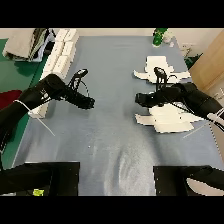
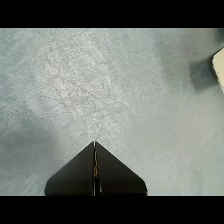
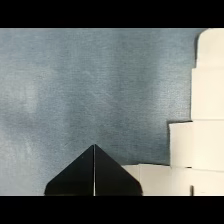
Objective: Fold the box.
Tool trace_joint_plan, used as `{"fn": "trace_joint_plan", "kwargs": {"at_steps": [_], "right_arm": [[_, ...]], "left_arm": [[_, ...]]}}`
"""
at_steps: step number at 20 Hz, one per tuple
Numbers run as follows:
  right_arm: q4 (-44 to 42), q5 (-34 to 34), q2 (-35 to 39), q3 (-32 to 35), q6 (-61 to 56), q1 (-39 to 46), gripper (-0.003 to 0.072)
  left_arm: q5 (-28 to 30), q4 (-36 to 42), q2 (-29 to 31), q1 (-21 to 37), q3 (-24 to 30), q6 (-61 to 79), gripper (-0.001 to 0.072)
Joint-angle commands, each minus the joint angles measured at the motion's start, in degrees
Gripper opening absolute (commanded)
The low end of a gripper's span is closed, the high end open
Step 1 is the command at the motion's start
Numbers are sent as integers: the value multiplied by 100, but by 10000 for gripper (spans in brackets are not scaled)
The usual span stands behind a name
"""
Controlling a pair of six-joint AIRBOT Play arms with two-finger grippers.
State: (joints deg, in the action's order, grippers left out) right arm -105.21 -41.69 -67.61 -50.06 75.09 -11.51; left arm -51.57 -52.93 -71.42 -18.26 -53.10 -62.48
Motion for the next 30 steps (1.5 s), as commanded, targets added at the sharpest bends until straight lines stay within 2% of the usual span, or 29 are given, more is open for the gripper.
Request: {"fn": "trace_joint_plan", "kwargs": {"at_steps": [1, 16, 18, 20, 21, 22, 24, 25, 26, 27, 30], "right_arm": [[-4, 2, 0, -2, -2, 0, 10], [-190, 13, 2, -7, -70, 0, 10], [-101, -872, 50, -203, -4, 20, 10], [643, -2203, 205, -669, 142, 175, 20], [1185, -2872, 308, -946, 140, 310, 136], [1853, -3475, 404, -1198, 140, 490, 286], [3412, -4297, 551, -1453, 142, 894, 308], [4153, -4505, 629, -1436, 142, 1193, 306], [4492, -4535, 667, -1401, 149, 1554, 306], [4430, -4424, 673, -1373, 186, 2065, 306], [3003, -3729, 402, -1255, 824, 3654, 305]], "left_arm": [[2, -2, -4, 2, -4, 0, 15], [2, -2, -2, 2, -4, 0, 15], [0, -2, -4, 2, -4, 0, 15], [0, -2, -2, 2, -4, 0, 15], [4, 0, -4, 2, -4, 0, 15], [2, 0, -4, 2, -4, 0, 15], [2, 0, -4, 2, -4, 0, 15], [2, 0, -4, 2, -4, 0, 15], [2, 0, -4, 2, -4, 0, 15], [2, 0, -4, 2, -4, 0, 16], [2, 0, -4, 2, -4, 0, 15]]}}
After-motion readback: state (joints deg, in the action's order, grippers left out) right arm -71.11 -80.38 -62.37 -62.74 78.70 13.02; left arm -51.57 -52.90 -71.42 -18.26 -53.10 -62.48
